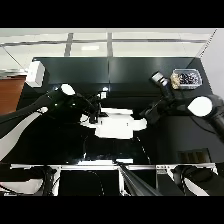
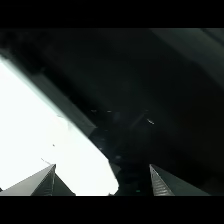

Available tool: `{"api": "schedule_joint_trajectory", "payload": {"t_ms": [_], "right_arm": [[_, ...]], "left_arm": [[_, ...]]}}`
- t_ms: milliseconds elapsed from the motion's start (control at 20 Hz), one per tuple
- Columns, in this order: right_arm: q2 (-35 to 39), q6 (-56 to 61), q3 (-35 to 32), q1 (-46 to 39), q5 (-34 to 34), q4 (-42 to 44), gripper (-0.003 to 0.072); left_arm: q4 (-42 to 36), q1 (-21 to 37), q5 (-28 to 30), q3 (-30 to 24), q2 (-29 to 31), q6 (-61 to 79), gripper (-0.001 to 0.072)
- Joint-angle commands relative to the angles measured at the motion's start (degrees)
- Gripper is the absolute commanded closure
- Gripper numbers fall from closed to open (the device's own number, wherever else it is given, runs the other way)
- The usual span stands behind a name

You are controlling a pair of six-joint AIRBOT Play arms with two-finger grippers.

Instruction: Fold the box and place the chain.

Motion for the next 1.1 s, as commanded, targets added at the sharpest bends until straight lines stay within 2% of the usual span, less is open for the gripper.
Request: {"api": "schedule_joint_trajectory", "payload": {"t_ms": [0,100,200,400,600,850,1050], "right_arm": [[-1.27,-16.13,-4.0,6.47,-3.37,-0.33,-0.0022],[-2.19,-23.65,-7.06,8.9,-3.54,-0.7,-0.0022],[-2.49,-26.16,-9.09,9.33,-3.54,-0.66,-0.0021],[-2.49,-28.94,-9.79,9.97,-2.78,-0.52,-0.0021],[-3.89,-33.75,-10.38,12.07,-3.93,2.19,-0.0021],[-8.13,-34.01,-11.82,17.03,-13.2,3.08,-0.0021],[-10.1,-33.99,-11.85,18.43,-17.64,3.78,-0.002]], "left_arm": [[0.04,-0.33,0.98,-0.15,-0.52,2.19,0.0682],[0.22,-0.31,0.96,-0.15,-0.52,-0.07,0.0682],[0.68,-0.33,0.72,-0.15,-0.48,-3.26,0.0682],[0.68,-0.33,0.33,-0.15,-0.48,-10.49,0.0683],[0.68,-0.33,-0.37,-0.15,-0.48,-8.98,0.0683],[0.66,-0.33,-0.35,-0.15,-0.5,-8.26,0.0683],[0.68,-0.33,-0.35,-0.15,-0.5,-8.26,0.0683]]}}
